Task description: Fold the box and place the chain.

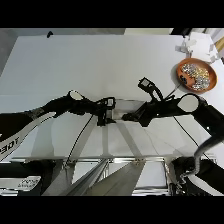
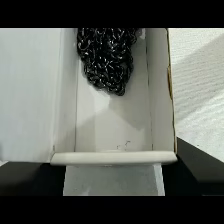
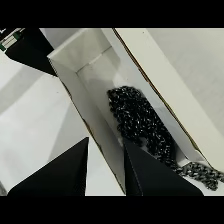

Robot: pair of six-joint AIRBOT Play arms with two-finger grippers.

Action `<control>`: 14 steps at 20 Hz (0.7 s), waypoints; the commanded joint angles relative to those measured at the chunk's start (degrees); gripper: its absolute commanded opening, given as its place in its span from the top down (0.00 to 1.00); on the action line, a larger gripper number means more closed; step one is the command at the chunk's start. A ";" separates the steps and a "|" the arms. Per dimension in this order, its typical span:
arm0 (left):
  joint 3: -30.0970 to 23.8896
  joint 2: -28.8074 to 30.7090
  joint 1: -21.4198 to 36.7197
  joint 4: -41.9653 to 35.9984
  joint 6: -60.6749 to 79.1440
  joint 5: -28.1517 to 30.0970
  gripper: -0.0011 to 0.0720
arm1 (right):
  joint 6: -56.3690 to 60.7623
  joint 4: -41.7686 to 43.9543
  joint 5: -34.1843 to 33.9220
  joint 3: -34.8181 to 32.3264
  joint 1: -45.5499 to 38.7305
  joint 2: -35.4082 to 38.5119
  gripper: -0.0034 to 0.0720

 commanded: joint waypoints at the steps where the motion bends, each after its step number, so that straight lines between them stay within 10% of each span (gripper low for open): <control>1: 0.02 0.00 0.02 0.00 0.02 0.02 0.97 | 0.04 -1.68 -0.11 -0.02 0.24 2.03 0.62; 14: 0.02 0.00 0.02 0.00 0.02 0.02 0.97 | 26.75 -28.15 -0.07 -0.04 -13.29 11.80 0.69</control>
